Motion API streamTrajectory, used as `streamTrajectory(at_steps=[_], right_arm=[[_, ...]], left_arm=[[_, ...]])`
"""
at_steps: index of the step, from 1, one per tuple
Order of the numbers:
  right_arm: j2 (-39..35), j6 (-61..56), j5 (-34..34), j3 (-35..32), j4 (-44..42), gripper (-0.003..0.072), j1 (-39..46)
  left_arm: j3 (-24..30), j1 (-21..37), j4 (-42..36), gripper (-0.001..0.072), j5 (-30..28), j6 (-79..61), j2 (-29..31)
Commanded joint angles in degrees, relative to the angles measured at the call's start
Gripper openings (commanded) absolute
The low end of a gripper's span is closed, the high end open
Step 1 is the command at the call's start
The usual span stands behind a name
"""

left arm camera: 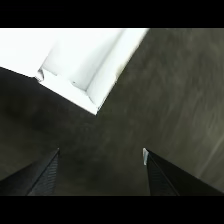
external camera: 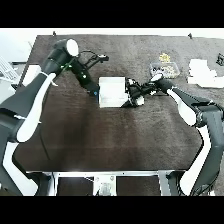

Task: Fold the box and place the chain.

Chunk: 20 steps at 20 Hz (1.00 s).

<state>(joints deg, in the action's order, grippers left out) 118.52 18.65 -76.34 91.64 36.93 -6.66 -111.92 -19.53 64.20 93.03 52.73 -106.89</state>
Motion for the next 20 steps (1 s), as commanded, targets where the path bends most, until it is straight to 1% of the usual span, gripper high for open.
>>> streamTrajectory(at_steps=[1, 3, 4, 6, 7, 9, 11, 12, 14, 20], right_arm=[[-0.02, 0.0, -0.02, 0.04, 0.0, 0.0592, -0.04], [-0.02, 0.0, -0.02, 0.04, 0.0, 0.0592, -0.04], [-0.02, 0.0, -0.02, 0.04, 0.0, 0.0592, -0.04], [-0.02, 0.0, -0.02, 0.04, 0.0, 0.0592, -0.04], [-0.02, 0.0, -0.02, 0.04, -0.02, 0.0592, -0.04], [-0.02, 0.0, -0.02, 0.04, -0.02, 0.0592, -0.04], [-0.02, 0.0, -0.02, 0.04, 0.0, 0.0592, -0.04], [-0.02, 0.0, -0.02, 0.04, 0.0, 0.0592, -0.04], [-0.02, 0.0, -0.02, 0.04, 0.0, 0.0592, -0.04], [-0.02, 0.0, -0.02, 0.04, 0.0, 0.0592, -0.04]], left_arm=[[4.74, 4.72, -7.82, 0.0593, 0.13, -25.42, 0.66], [7.23, 5.97, -9.27, 0.0593, -3.72, -35.87, 0.66], [9.44, 6.34, -10.16, 0.0593, -6.99, -41.03, 0.66], [15.15, 7.04, -14.32, 0.0598, -13.81, -47.45, 0.66], [17.88, 7.43, -16.87, 0.072, -15.96, -49.13, 0.66], [21.94, 7.48, -19.76, 0.072, -22.27, -51.52, 0.66], [24.26, 7.48, -22.82, 0.072, -27.93, -55.15, 0.66], [24.92, 7.48, -24.37, 0.072, -29.57, -56.63, 0.66], [25.38, 7.48, -25.05, 0.072, -32.0, -57.31, 0.33], [25.35, 7.48, -26.56, 0.072, -32.04, -57.83, -1.77]])
